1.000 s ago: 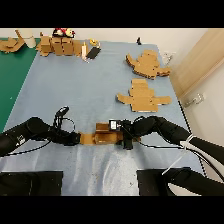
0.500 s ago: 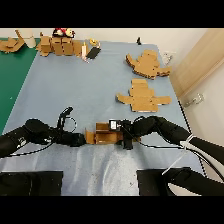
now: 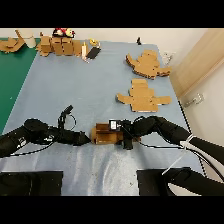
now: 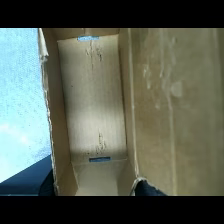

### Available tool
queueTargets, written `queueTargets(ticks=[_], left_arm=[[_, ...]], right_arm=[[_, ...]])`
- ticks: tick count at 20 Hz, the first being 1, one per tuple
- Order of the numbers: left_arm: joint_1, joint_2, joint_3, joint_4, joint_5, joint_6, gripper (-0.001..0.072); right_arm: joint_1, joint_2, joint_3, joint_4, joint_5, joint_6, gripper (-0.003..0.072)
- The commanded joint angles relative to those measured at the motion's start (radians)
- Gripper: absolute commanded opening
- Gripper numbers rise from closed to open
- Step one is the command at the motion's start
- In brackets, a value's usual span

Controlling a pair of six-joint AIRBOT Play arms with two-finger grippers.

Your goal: Fold the box.

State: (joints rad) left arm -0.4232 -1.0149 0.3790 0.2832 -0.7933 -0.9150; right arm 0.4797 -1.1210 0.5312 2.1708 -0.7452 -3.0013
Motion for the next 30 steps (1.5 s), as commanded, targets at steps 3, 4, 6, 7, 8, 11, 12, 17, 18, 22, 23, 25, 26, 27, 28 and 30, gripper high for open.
queueTargets(ticks=[3, 4, 6, 7, 8, 11, 12, 17, 18, 22, 23, 25, 26, 27, 28, 30], left_arm=[[0.001, -0.002, 0.000, -0.010, -0.019, 0.002, 0.0330], [0.001, -0.002, 0.000, -0.010, -0.017, 0.002, 0.0294], [0.002, -0.002, 0.000, -0.005, -0.005, 0.002, 0.0296], [0.002, -0.002, 0.000, -0.006, -0.001, 0.000, 0.0297], [0.002, -0.002, 0.000, -0.013, 0.001, -0.019, 0.0297], [0.001, -0.002, 0.000, -0.048, 0.011, -0.035, 0.0297], [0.001, -0.002, 0.000, -0.048, 0.026, -0.036, 0.0296], [0.000, -0.002, 0.000, -0.081, 0.042, -0.035, 0.0298], [0.000, -0.002, 0.000, -0.078, 0.042, -0.035, 0.0298], [0.001, -0.002, 0.000, -0.079, 0.042, -0.035, 0.0404], [0.001, -0.002, 0.000, -0.082, 0.043, -0.035, 0.0489], [0.000, -0.002, 0.000, -0.082, 0.041, -0.037, 0.0489], [-0.001, -0.002, 0.000, -0.082, 0.040, -0.037, 0.0489], [-0.001, -0.002, 0.000, -0.082, 0.040, -0.037, 0.0489], [-0.001, -0.002, 0.002, -0.082, 0.040, -0.037, 0.0489], [-0.001, -0.002, 0.019, -0.080, 0.040, -0.040, 0.0490]], right_arm=[[0.001, 0.000, 0.000, 0.000, 0.000, 0.000, 0.0440], [0.001, 0.000, 0.000, 0.000, 0.000, 0.000, 0.0440], [0.001, 0.000, 0.000, 0.000, 0.000, 0.000, 0.0441], [0.001, 0.000, 0.000, 0.000, 0.000, 0.000, 0.0440], [0.001, 0.000, 0.000, 0.000, 0.000, 0.000, 0.0440], [0.001, 0.000, 0.000, 0.000, 0.000, 0.000, 0.0441], [0.001, 0.000, 0.000, 0.000, 0.000, 0.000, 0.0441], [0.001, 0.000, 0.000, 0.000, 0.000, 0.000, 0.0440], [0.000, 0.000, 0.000, 0.000, 0.000, 0.000, 0.0440], [0.001, 0.000, 0.000, 0.000, 0.000, 0.000, 0.0441], [0.001, 0.000, 0.000, 0.000, 0.000, 0.000, 0.0441], [0.001, 0.000, 0.000, 0.000, 0.000, 0.000, 0.0441], [0.001, 0.000, 0.000, 0.000, 0.000, 0.000, 0.0440], [0.001, 0.000, 0.000, 0.000, 0.000, 0.000, 0.0441], [0.001, 0.000, 0.000, 0.000, 0.000, 0.000, 0.0440], [0.001, 0.000, 0.000, 0.000, 0.000, 0.000, 0.0440]])
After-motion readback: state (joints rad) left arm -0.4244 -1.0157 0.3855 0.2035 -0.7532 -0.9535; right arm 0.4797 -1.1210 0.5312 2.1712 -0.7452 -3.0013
